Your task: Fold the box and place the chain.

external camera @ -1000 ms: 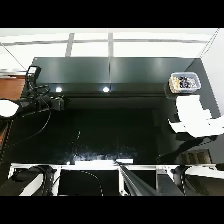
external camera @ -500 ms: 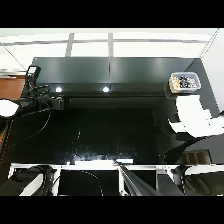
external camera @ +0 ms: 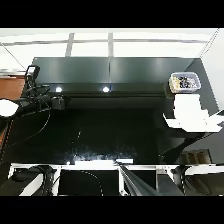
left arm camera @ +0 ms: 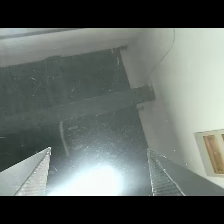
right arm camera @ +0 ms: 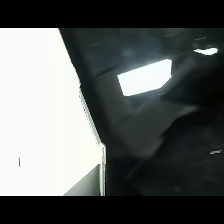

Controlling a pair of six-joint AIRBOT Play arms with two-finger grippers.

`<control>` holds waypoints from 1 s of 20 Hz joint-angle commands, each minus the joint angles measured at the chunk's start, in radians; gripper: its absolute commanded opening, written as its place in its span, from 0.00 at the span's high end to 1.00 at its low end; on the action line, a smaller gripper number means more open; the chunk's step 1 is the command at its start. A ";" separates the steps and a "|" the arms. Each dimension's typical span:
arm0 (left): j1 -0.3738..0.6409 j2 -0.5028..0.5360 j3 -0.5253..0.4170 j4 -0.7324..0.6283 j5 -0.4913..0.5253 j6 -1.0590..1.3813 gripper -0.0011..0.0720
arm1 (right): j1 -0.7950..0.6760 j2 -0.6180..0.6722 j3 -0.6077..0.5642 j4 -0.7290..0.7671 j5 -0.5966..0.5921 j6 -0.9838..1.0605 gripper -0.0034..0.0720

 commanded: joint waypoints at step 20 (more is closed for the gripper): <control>-0.079 -0.196 -0.057 -0.410 -0.183 0.025 0.02 | 1.144 0.813 -1.067 0.863 -0.931 -0.344 0.94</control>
